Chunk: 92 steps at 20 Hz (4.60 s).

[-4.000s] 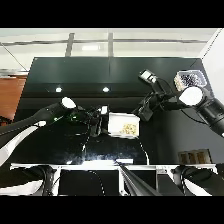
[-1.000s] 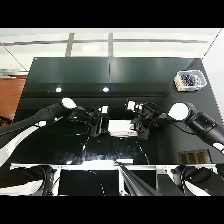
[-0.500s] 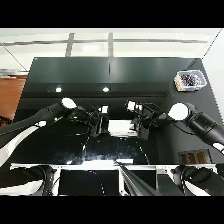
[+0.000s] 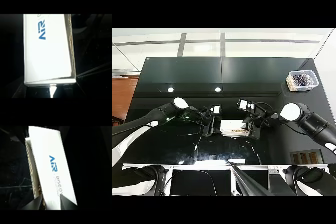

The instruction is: Fold the box and place the chain.

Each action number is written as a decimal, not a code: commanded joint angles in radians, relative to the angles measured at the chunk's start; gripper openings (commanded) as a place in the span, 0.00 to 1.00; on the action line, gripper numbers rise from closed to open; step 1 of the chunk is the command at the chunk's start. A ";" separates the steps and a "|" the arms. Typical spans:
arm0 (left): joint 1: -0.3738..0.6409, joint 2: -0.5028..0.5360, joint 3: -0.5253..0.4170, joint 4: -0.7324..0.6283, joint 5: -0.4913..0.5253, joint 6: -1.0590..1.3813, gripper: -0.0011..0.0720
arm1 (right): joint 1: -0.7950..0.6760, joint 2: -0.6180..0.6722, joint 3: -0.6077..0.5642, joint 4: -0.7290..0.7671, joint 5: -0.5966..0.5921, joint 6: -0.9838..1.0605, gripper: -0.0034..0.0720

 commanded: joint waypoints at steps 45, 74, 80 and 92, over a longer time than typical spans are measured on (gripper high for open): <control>0.000 0.000 -0.001 0.000 -0.004 0.001 0.69 | -0.142 -0.034 -0.201 0.544 0.000 0.630 0.06; 0.114 0.181 0.000 0.206 -0.124 -0.340 0.99 | -0.631 0.192 -0.093 0.198 0.405 0.663 0.06; -0.067 0.224 0.044 0.080 0.017 -0.493 0.98 | -0.800 0.279 -0.093 0.216 0.379 0.663 0.06; -0.236 -0.048 0.272 0.102 0.032 -0.494 0.98 | -0.800 0.279 -0.093 0.225 0.379 0.651 0.07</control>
